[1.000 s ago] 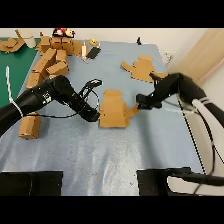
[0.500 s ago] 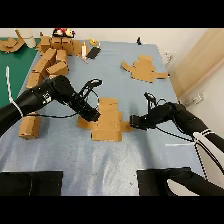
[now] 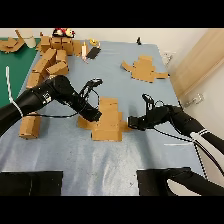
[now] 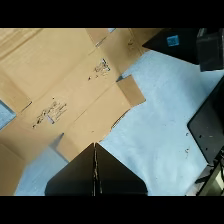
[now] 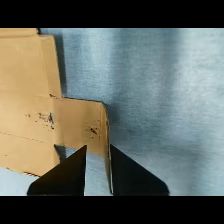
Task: Fold the box.
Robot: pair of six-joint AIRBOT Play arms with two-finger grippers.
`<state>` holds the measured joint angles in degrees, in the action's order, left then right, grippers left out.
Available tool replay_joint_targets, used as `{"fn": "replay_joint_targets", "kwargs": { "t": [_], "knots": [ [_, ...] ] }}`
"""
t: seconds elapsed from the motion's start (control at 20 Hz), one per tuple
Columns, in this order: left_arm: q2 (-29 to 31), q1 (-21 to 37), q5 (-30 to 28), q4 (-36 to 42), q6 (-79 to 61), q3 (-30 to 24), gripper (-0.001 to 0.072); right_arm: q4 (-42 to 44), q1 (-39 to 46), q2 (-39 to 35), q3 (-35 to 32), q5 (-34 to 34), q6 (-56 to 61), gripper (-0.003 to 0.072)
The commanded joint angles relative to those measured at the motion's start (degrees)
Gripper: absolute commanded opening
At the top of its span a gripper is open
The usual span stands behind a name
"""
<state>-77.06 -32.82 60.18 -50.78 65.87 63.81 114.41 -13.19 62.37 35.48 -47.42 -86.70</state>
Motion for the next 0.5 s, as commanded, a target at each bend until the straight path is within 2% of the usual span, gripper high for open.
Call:
{"fn": "replay_joint_targets", "kwargs": {
  "t": [0.0, 0.25, 0.35, 0.45],
  "knots": [
    [0.02, 0.04, -0.02, 1.14, -0.02, 0.04, 0.0011, 2.51, -0.04, 0.85, 0.04, 0.81, -2.91, 0.0222],
    [0.02, 0.04, -0.13, 2.95, -0.02, 0.07, 0.0011, 2.62, -0.04, 2.12, 0.04, 2.12, -2.99, 0.0219],
    [0.04, 0.04, -0.09, 3.26, -0.02, 0.07, 0.0012, 2.69, -0.04, 2.99, 0.04, 2.19, -3.5, 0.0138],
    [0.02, 0.04, -0.09, 3.28, -0.02, 0.07, 0.0012, 2.89, -0.04, 3.39, 0.04, 2.25, -3.85, 0.0138]
  ]
}}
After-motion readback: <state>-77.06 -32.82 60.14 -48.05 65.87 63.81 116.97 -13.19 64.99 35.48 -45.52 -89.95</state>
